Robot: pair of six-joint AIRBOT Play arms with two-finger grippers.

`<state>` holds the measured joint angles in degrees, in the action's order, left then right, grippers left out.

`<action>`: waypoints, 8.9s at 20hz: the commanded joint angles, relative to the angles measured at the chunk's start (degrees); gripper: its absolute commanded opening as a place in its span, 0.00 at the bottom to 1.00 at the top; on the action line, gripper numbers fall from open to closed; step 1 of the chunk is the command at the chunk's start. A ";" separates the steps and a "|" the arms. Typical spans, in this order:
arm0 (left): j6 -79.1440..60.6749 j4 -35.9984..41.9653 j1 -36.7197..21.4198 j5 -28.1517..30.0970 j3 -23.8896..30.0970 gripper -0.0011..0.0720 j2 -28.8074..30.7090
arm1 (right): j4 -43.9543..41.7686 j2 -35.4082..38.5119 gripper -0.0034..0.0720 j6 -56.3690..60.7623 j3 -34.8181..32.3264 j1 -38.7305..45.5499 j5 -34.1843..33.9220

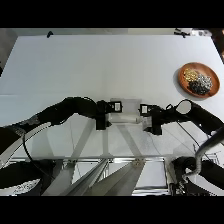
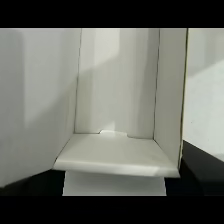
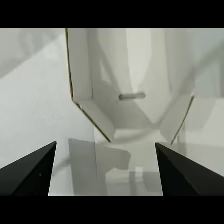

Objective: Fold the box and place the chain.

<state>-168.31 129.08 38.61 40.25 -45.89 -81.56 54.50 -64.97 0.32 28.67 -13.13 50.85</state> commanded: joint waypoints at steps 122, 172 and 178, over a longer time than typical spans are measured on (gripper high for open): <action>6.71 -5.09 0.04 0.20 -0.04 0.56 -0.85 | -12.57 1.97 0.49 -8.55 -0.28 -0.02 -4.98; 6.71 -5.11 0.04 0.20 -0.04 0.56 -0.85 | -11.58 -1.36 0.34 -5.29 -0.11 -4.79 -7.76; 6.71 -5.11 0.04 0.20 -0.04 0.56 -0.85 | -15.85 -1.38 0.24 -5.35 -0.11 -4.79 -7.26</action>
<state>-161.58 123.98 38.63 40.42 -45.95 -82.41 41.50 -66.30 -4.95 28.49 -17.89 42.85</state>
